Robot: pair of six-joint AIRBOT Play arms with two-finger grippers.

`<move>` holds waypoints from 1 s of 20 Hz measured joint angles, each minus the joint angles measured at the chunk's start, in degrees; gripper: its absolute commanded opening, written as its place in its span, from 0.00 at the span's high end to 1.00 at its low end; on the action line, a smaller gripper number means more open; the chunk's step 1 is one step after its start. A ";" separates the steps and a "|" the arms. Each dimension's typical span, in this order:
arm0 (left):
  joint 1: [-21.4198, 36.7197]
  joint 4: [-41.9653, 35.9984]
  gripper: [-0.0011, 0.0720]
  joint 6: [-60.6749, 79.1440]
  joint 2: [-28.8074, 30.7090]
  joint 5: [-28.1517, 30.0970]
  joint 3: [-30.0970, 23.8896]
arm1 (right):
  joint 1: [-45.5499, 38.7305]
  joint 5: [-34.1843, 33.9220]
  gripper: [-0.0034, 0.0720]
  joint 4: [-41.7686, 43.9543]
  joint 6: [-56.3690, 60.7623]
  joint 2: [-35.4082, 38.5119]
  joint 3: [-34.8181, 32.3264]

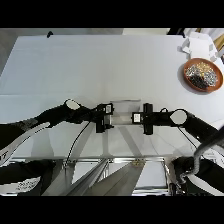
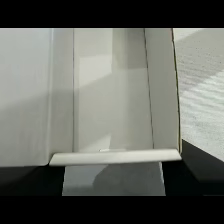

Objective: Fold the box and place the chain.

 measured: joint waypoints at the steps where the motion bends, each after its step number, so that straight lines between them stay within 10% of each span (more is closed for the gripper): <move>1: 0.00 0.02 0.55 0.02 0.00 0.00 -0.02 | 0.00 0.98 0.93 -0.50 0.46 0.76 0.02; 11: 0.00 0.02 0.55 0.00 0.00 -0.02 -0.02 | -12.31 12.76 0.93 -10.73 42.49 16.24 0.02; 20: 0.00 0.02 0.55 0.02 0.00 0.00 -0.02 | -24.92 14.93 0.93 -27.78 84.94 14.10 0.00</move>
